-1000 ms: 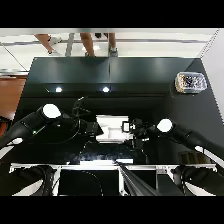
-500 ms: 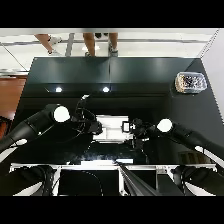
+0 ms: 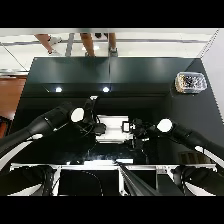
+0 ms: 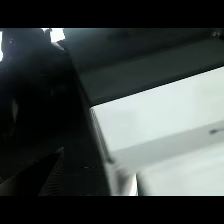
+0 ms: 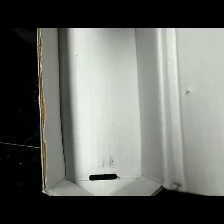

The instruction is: Fold the box and place the chain.

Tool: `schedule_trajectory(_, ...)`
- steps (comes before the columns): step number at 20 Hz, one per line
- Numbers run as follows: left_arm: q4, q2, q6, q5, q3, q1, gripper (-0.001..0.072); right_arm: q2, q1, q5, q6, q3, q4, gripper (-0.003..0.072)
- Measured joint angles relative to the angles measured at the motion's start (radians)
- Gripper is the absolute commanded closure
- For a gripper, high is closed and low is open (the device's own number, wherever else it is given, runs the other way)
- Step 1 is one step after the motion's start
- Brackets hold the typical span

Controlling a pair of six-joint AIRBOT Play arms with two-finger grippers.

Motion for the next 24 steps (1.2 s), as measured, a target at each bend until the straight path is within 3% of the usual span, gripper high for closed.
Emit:
schedule_trajectory(7,0.087,-0.032,-0.211,-0.026,0.026,-0.08,0.0224,0.0,0.0,0.0,0.0,0.0,0.0,0.0557)
schedule_trajectory(8,0.102,-0.034,-0.242,-0.026,0.027,-0.088,0.0264,0.0,0.0,0.0,0.0,0.0,0.0,0.0557)
schedule_trajectory(9,0.114,-0.036,-0.267,-0.021,0.027,-0.092,0.0353,0.0,0.0,0.0,0.0,0.0,0.0,0.0557)
schedule_trajectory(10,0.125,-0.037,-0.29,-0.016,0.028,-0.096,0.0374,0.0,0.0,0.0,0.0,0.0,0.0,0.0557)
schedule_trajectory(24,0.144,-0.074,-0.357,0.04,0.029,-0.105,0.0382,0.0,0.0,0.0,0.0,0.0,0.0,0.0557)
